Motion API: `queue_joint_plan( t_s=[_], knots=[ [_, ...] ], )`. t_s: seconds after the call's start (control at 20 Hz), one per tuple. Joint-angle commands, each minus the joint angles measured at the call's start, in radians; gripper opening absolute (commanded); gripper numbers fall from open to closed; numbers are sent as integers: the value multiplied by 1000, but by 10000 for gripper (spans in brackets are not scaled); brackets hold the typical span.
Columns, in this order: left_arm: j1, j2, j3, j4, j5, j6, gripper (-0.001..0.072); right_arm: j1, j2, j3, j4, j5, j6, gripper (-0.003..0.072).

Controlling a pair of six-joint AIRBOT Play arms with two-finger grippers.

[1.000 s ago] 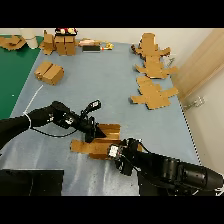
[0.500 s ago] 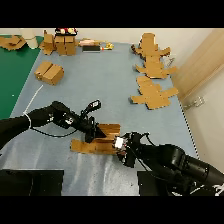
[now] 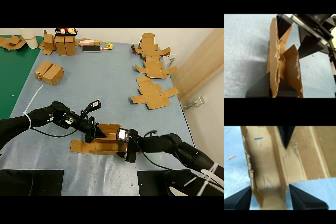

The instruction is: Fold the box.

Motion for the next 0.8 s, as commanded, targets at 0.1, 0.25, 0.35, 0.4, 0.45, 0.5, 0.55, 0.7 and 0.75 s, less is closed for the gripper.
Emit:
queue_joint_plan(
  t_s=[0.1, 0.25, 0.35, 0.4, 0.45, 0.5, 0.55, 0.7, 0.75],
  knots=[
    [0, 0, 0, 0, 0, 0, 15, -92, -163, 60, 160, -76, -262, 716],
    [0, 0, 0, 0, 0, 0, 15, -92, -196, 67, 126, -91, -262, 715],
    [1, 0, 0, 0, 0, 0, 14, -92, -197, 68, 129, -66, -262, 715],
    [1, 0, 0, 0, 0, 0, 14, -92, -197, 72, 138, -61, -262, 715],
    [0, 0, 0, 0, 0, 0, 15, -92, -197, 74, 138, -61, -260, 715],
    [0, 0, 0, 0, 0, 0, 15, -92, -197, 74, 137, -64, -259, 715],
    [1, 0, 0, 0, 0, 0, 15, -92, -197, 74, 137, -66, -259, 715],
    [1, 0, 0, 0, 0, 0, 15, -92, -197, 74, 135, -70, -259, 715],
    [0, 0, 0, 0, 0, 0, 14, -92, -197, 74, 137, -70, -259, 715]
  ],
)
